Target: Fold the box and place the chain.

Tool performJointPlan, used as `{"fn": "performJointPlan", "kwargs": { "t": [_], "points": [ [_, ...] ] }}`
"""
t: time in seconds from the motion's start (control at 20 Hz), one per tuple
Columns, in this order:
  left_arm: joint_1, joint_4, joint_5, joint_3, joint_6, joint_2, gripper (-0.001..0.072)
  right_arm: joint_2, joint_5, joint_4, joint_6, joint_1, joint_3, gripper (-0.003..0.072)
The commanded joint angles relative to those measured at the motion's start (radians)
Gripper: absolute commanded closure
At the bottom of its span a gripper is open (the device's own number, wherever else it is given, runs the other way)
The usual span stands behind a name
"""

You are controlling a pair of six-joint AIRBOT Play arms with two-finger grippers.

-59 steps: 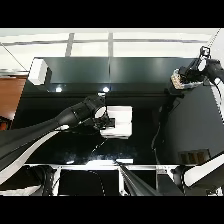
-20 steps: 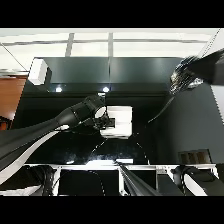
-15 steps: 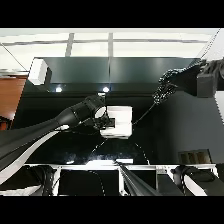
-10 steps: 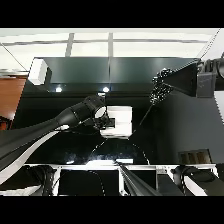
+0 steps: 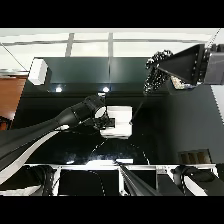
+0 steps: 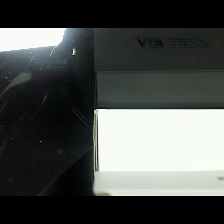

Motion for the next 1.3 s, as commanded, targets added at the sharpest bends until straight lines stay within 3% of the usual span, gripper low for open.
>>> {"fn": "performJointPlan", "kwargs": {
  "t": [0.0,0.15,0.45,0.65,0.9,1.2,1.25],
  "points": [
    [0.001,0.000,0.000,0.001,0.000,0.000,0.0683,-0.005,-0.031,0.027,-0.003,0.010,-0.008,0.0674],
    [0.001,0.000,0.000,0.001,0.000,0.000,0.0683,-0.006,-0.043,-0.012,0.001,0.086,-0.127,0.0674],
    [0.001,0.000,0.000,0.001,0.000,0.000,0.0684,-0.007,-0.202,-0.100,0.012,0.182,-0.468,0.0674],
    [0.001,0.000,0.000,0.001,0.000,0.000,0.0683,-0.012,-0.297,-0.102,0.011,0.225,-0.617,0.0673],
    [0.001,0.000,0.000,0.001,0.000,0.000,0.0683,-0.112,-0.417,-0.094,0.011,0.312,-0.669,0.0673],
    [0.001,0.000,0.001,0.001,0.000,0.000,0.0683,-0.177,-0.399,-0.177,0.024,0.322,-0.669,0.0664],
    [0.001,0.000,0.001,0.001,0.000,0.000,0.0684,-0.177,-0.396,-0.178,0.032,0.322,-0.669,0.0554]
  ]
}}
